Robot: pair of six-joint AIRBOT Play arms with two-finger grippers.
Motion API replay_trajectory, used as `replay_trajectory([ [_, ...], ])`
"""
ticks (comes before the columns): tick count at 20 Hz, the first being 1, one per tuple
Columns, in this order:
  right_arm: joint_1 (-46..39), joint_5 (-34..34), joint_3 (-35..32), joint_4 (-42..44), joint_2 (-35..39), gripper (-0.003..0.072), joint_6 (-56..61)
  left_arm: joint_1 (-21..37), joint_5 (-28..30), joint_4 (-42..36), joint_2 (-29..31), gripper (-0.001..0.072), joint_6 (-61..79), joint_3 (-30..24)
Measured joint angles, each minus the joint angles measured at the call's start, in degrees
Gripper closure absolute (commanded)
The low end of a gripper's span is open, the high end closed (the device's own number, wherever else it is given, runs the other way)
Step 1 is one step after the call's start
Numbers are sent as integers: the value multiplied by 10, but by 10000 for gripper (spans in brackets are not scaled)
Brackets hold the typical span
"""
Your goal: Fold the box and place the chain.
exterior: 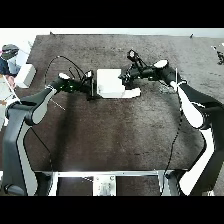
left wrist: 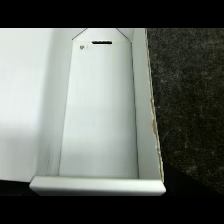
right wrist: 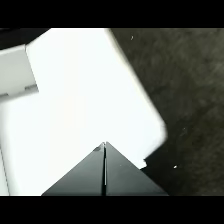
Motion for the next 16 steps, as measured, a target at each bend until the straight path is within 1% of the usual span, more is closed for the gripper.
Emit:
replay_trajectory([
  [6,0,13,0,-4,-27,678,2,0,-1,1,0,218,0,0],
  [10,0,16,0,-4,-31,678,4,0,-1,0,0,218,0,0],
  [13,0,18,0,-11,-19,677,4,0,-1,0,0,218,1,0],
  [16,-9,35,0,-12,13,677,4,0,-1,0,0,218,0,0],
])
